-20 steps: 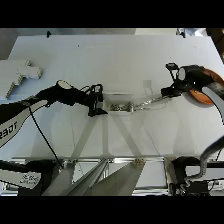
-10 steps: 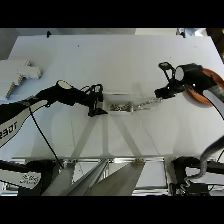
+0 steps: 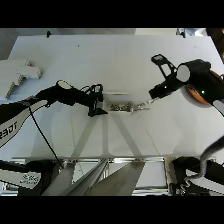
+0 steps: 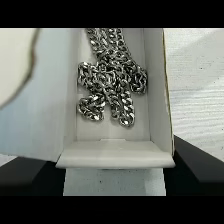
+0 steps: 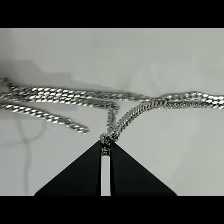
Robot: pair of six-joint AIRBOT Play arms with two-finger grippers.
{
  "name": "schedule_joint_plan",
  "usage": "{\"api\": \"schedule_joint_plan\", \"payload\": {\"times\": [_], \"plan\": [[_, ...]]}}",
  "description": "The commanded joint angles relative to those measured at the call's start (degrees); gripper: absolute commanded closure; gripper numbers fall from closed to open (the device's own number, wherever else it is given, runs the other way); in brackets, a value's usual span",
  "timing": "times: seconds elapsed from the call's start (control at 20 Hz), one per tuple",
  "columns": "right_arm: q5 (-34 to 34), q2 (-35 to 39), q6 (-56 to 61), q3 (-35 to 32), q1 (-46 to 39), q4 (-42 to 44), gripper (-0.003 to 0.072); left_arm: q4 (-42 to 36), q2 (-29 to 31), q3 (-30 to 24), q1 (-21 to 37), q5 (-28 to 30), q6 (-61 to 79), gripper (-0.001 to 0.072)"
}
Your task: Fold the box and place the chain.
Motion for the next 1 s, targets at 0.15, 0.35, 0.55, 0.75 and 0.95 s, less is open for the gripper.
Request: {"api": "schedule_joint_plan", "payload": {"times": [0.15, 0.35, 0.55, 0.75, 0.95], "plan": [[-6.82, 1.51, -7.89, 0.07, 7.91, 21.66, 0.0671, 0.00, 0.00, 0.02, 0.02, 0.02, 0.00, 0.0314], [-11.67, 1.46, -16.13, 0.07, 10.47, 37.03, 0.0671, 0.00, 0.02, 0.02, 0.02, 0.02, 0.00, 0.0314], [-15.54, 0.66, -26.91, 0.07, 10.69, 51.10, 0.0672, 0.00, 0.00, 0.02, 0.02, 0.02, 0.00, 0.0314], [-18.03, -2.36, -25.81, 0.07, 10.69, 42.58, 0.0672, 0.00, 0.00, 0.02, 0.02, 0.00, 0.00, 0.0314], [-13.90, -4.59, -22.97, 0.07, 10.67, 32.28, 0.0508, 0.00, 0.00, 0.02, 0.02, 0.02, 0.00, 0.0314]]}}
